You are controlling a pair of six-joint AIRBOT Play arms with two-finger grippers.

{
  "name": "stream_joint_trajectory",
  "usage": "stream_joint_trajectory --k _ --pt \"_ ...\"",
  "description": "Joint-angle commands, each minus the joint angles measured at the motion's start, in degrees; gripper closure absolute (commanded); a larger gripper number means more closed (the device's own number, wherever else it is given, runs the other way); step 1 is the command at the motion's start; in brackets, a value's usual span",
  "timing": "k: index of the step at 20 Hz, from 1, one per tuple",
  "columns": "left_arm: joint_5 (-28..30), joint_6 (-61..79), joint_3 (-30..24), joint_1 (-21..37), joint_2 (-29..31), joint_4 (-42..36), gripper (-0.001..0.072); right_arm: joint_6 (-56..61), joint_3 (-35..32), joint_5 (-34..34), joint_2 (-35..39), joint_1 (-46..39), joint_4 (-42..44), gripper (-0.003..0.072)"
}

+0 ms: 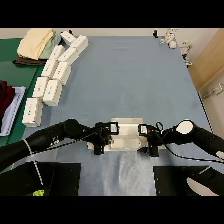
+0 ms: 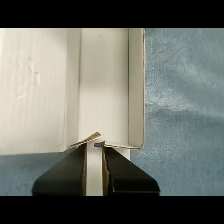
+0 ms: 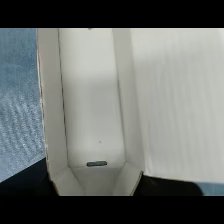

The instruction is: Fold the box.

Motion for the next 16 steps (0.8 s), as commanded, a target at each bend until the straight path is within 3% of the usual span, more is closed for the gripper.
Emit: stream_joint_trajectory --k 1,4,5,7,8,13,14,16 --pt "1.6 1.4 0.4 -1.3 -0.9 -2.9 0.0617 0.0 0.0 0.0 0.0 0.0 0.0 0.0161" --pt "2.4 3.1 0.5 -2.3 -2.1 -5.3 0.0614 0.0 0.0 0.0 0.0 0.0 0.0 0.0161" --pt "2.4 3.0 0.5 -2.3 -2.4 -4.8 0.0519 0.0 0.0 0.0 0.0 0.0 0.0 0.0161" --pt "2.4 2.5 0.5 -2.3 -2.7 -4.8 0.0201 0.0 0.0 0.0 0.0 0.0 0.0 0.0161" --pt "2.4 2.4 0.5 -2.3 -2.7 -4.8 0.0158 0.0 0.0 0.0 0.0 0.0 0.0 0.0161" --pt "2.3 -1.8 0.5 -2.3 -2.7 -4.8 0.0161 0.0 0.0 0.0 0.0 0.0 0.0 0.0161" --pt "2.1 -3.4 0.5 -2.3 -2.7 -4.3 0.0218 0.0 0.0 0.0 0.0 0.0 0.0 0.0161" --pt "0.4 -9.2 0.8 -2.2 -1.7 2.3 0.0472 0.0 0.0 0.0 0.0 0.0 0.0 0.0161"
